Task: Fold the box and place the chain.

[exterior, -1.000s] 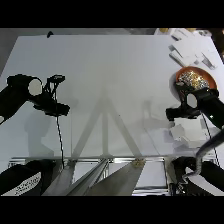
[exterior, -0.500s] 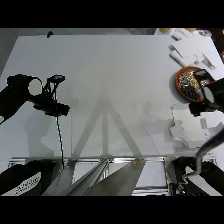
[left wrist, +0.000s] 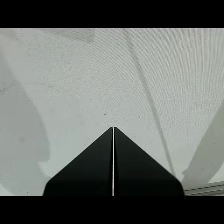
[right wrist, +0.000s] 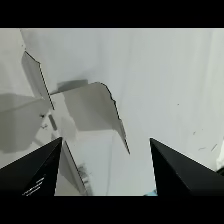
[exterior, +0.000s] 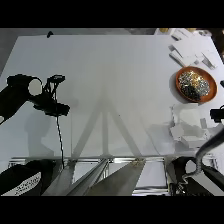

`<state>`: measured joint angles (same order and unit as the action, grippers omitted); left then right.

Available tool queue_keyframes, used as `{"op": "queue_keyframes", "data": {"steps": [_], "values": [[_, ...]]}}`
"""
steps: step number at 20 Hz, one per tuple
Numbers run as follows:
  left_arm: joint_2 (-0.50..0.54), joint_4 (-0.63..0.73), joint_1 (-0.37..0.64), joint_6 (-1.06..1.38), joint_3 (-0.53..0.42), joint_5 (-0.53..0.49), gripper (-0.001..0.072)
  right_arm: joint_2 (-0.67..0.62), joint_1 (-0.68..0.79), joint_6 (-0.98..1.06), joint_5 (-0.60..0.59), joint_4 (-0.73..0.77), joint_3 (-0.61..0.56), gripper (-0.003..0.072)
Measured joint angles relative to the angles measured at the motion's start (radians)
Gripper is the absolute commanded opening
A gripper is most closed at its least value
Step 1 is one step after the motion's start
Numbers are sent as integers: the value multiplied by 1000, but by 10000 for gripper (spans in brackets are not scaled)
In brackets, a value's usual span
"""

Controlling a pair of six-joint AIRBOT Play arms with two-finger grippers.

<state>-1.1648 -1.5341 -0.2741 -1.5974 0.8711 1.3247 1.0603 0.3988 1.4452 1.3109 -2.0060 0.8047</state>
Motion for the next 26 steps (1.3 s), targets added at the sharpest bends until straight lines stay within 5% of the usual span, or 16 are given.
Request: {"op": "queue_keyframes", "data": {"steps": [4, 7, 8, 10, 11, 15, 20, 26], "values": [[0, 0, 0, 0, 0, 0, 8, 93, 71, -63, -11, 6, 0, 510], [0, 0, 0, 0, 0, 0, 8, 168, 119, -77, -15, -14, 0, 385], [0, 0, 0, 0, 0, 0, 8, 190, 129, -78, -21, -16, 0, 325], [0, 0, 0, 0, 0, 0, 8, 220, 143, -81, -37, -16, 0, 64], [0, 0, 0, 0, 0, 0, 8, 230, 146, -80, -45, -10, 0, 25], [0, 0, 0, 0, 0, 0, 8, 240, 118, -95, -19, 26, 0, 17], [0, 0, 0, 0, 0, 0, 8, 120, -90, -108, 18, 135, -2, 16], [0, 0, 0, 0, 0, 0, 8, -179, -389, -56, -204, 518, -198, 16]]}}
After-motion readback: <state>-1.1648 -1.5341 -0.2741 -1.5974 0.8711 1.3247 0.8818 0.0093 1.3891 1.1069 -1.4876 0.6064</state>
